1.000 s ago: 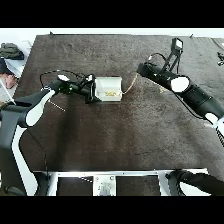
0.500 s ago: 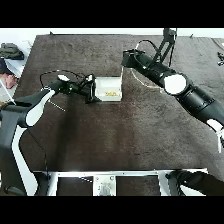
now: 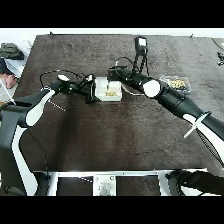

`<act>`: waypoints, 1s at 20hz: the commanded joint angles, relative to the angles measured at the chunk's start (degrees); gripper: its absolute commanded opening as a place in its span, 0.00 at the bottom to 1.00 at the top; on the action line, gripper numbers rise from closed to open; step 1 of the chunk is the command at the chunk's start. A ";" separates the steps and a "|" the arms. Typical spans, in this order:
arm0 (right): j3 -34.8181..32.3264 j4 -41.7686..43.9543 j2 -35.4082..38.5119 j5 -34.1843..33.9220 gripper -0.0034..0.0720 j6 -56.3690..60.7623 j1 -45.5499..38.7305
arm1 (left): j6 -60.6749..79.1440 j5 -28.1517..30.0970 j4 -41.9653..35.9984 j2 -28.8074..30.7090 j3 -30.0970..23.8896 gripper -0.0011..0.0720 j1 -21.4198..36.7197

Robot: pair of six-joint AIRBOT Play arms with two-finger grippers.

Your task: Fold the box and place the chain.

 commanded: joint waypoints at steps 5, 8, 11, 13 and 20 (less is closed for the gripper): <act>-1.42 -5.05 -0.07 17.55 0.41 -0.83 -9.81 | 0.00 0.02 0.02 0.00 0.00 0.58 0.04; -8.70 -5.64 4.90 16.09 0.41 -0.72 -17.57 | 0.00 0.02 0.02 0.00 0.00 0.58 0.04; -15.39 -5.64 6.71 13.81 0.41 2.54 -26.95 | 0.00 0.02 0.02 0.00 0.00 0.58 0.04; -18.58 -5.40 6.40 11.08 0.41 3.98 -31.63 | 0.00 0.02 0.02 0.00 0.00 0.57 0.04; -18.25 -1.53 -2.86 3.56 0.55 3.93 -33.90 | 0.00 0.02 0.02 0.00 0.00 0.58 0.04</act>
